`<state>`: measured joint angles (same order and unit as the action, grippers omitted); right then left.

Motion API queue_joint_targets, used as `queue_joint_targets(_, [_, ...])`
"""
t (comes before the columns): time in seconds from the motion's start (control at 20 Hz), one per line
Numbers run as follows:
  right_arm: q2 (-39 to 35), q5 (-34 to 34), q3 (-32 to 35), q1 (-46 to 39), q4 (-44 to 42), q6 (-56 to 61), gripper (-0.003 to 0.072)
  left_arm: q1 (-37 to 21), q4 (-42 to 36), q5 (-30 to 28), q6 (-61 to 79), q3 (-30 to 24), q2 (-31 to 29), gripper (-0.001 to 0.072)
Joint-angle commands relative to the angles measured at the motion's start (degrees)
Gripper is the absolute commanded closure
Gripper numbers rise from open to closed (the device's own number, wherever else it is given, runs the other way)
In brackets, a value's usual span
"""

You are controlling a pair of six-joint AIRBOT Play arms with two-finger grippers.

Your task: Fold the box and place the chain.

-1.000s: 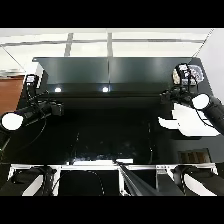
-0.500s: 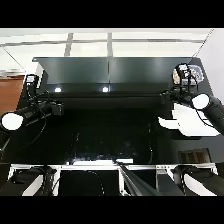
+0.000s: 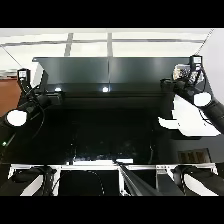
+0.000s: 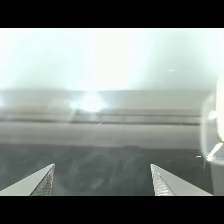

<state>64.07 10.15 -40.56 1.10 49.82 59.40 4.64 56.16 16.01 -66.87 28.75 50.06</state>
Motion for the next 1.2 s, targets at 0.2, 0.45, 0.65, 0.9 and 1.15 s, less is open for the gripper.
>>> queue_joint_targets(0.2, [3.06,13.05,-10.19,-36.7,-0.17,2.71,-0.0018,-6.08,-2.4,17.44,-1.09,0.87,2.6,0.0])
queue_joint_targets(0.45, [14.47,45.48,-23.98,-62.27,25.24,14.36,-0.0018,-7.87,5.46,22.67,-10.47,1.01,2.6,0.0001])
queue_joint_targets(0.65, [22.16,57.92,-28.83,-64.37,24.94,4.22,-0.0018,-5.66,27.26,26.32,-33.75,1.55,2.67,0.0002])
queue_joint_targets(0.9, [30.45,68.43,-35.04,-61.07,16.31,-5.68,-0.0017,-5.2,35.76,34.67,-38.53,3.37,2.97,0.0002])
queue_joint_targets(1.15, [32.81,68.54,-36.85,-56.28,17.03,-10.03,-0.0016,-5.2,34.07,33.16,-38.56,4.04,2.97,0.0002])
